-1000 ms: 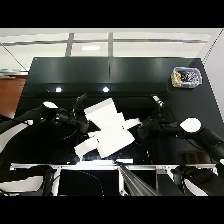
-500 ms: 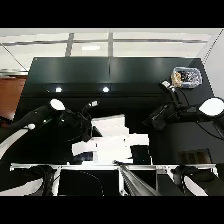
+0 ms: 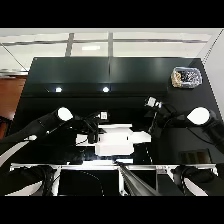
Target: Fold the box and place the chain.
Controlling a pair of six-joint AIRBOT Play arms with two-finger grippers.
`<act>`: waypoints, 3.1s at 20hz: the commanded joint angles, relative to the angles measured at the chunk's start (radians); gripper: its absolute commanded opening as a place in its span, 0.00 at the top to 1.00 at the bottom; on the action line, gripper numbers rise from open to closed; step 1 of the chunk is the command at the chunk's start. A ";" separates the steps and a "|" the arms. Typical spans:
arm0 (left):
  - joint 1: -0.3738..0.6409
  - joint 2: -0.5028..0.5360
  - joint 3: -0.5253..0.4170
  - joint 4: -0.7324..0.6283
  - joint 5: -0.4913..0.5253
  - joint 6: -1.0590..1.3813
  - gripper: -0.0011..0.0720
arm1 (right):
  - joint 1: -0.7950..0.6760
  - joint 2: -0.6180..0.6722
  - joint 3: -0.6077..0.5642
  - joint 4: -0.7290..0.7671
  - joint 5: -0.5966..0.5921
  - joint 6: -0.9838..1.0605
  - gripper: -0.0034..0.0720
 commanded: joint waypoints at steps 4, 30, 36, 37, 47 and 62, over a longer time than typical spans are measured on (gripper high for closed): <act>-0.007 -0.019 -0.006 0.005 0.045 0.018 0.95 | 0.101 -0.001 -0.094 -0.007 -0.010 -0.182 0.02; -0.007 -0.024 -0.006 0.031 0.045 0.017 0.95 | 0.476 -0.051 -0.136 0.049 -0.272 -0.095 0.02; -0.007 -0.024 -0.006 0.031 0.045 0.016 0.95 | 0.357 0.014 -0.114 -0.028 -0.272 -0.035 0.02; -0.007 -0.024 -0.006 0.030 0.046 0.013 0.95 | 0.350 0.013 -0.114 0.002 -0.272 -0.024 0.02; -0.007 -0.024 -0.006 0.030 0.046 0.013 0.95 | 0.265 0.003 -0.114 0.110 -0.257 -0.062 0.02; -0.007 -0.024 -0.006 0.030 0.047 0.013 0.95 | 0.266 -0.266 -0.115 0.319 -0.205 -0.576 0.03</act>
